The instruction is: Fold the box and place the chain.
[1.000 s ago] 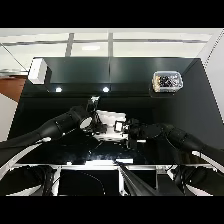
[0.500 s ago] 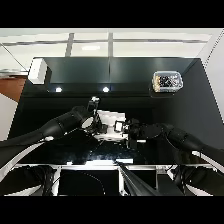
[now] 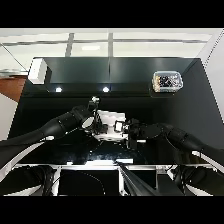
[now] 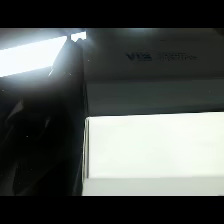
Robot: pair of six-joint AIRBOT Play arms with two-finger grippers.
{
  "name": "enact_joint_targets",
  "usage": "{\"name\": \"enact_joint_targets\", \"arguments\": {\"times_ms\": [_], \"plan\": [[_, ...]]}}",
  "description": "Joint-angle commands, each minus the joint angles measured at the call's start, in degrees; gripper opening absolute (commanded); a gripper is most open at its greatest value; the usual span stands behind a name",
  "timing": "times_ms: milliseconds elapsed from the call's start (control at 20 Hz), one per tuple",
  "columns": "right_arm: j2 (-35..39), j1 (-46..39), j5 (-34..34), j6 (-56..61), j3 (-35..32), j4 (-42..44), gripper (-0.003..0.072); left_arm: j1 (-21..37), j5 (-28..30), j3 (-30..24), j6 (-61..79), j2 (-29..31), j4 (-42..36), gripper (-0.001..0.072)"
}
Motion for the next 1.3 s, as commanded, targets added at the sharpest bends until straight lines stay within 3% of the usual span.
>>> {"name": "enact_joint_targets", "arguments": {"times_ms": [0, 600, 850, 1050, 1100, 1150, 1250], "plan": [[0.02, 0.07, 0.02, 0.0, 0.04, 0.02, 0.0469, 0.04, -1.7, 0.04, 0.0, -0.04, -0.46, 0.0228], [0.02, 0.07, -0.02, 0.46, 0.04, 0.02, 0.0469, 1.29, -4.33, 2.45, 0.0, -0.02, -0.44, 0.0229], [0.02, 0.07, 0.0, 0.44, 0.04, 0.02, 0.0469, 1.22, -2.43, 2.45, -0.04, -0.24, -0.5, 0.0226], [0.02, 0.07, 0.0, 0.44, 0.04, 0.02, 0.0469, 1.22, -2.34, 2.45, -0.07, -0.96, -0.68, 0.0149], [0.02, 0.07, 0.0, 0.44, 0.04, 0.02, 0.0469, 1.2, -2.34, 2.45, -0.04, -0.98, -0.66, 0.0056], [0.02, 0.07, 0.0, 0.44, 0.04, 0.02, 0.0469, 1.2, -2.25, 2.45, -0.02, -0.98, -0.66, 0.0026], [0.02, 0.07, 0.0, 0.46, 0.04, 0.02, 0.0469, 1.01, -2.29, 2.45, -0.02, -0.98, -0.61, 0.0027]]}}
